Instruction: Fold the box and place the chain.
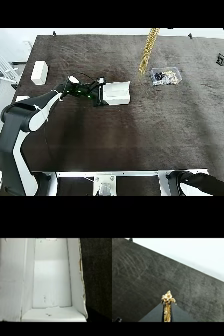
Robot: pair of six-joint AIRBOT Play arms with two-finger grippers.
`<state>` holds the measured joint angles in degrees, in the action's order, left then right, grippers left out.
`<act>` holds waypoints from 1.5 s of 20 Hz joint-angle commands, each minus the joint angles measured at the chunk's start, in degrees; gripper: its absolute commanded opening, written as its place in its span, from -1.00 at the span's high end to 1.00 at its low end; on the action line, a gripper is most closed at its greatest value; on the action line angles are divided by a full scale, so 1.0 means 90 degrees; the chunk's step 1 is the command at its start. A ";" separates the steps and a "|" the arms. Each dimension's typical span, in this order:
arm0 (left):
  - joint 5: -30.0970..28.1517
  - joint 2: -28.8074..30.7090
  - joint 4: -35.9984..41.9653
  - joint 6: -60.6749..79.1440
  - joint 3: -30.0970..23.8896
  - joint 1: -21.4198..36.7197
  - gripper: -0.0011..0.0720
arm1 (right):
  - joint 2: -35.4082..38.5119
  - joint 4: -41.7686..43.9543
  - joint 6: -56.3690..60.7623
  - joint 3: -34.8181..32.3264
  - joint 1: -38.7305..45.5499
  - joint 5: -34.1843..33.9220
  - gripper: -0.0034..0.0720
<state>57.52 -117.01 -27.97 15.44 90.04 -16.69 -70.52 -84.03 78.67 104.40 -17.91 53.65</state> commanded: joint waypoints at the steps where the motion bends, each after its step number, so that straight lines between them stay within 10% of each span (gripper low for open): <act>1: -0.0002 0.0002 -0.0002 0.0002 -0.0002 0.0005 -0.47 | 0.0005 0.0000 -0.0034 0.0007 -0.0119 -0.0005 0.90; 30: 0.0000 0.0002 -0.0002 0.0002 -0.0002 0.0005 -0.47 | -0.0015 0.1248 -0.0318 -0.1438 -0.0493 -0.0206 0.90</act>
<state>57.52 -117.01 -27.99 15.44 90.04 -16.69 -70.61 -74.37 75.79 95.24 -22.13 54.02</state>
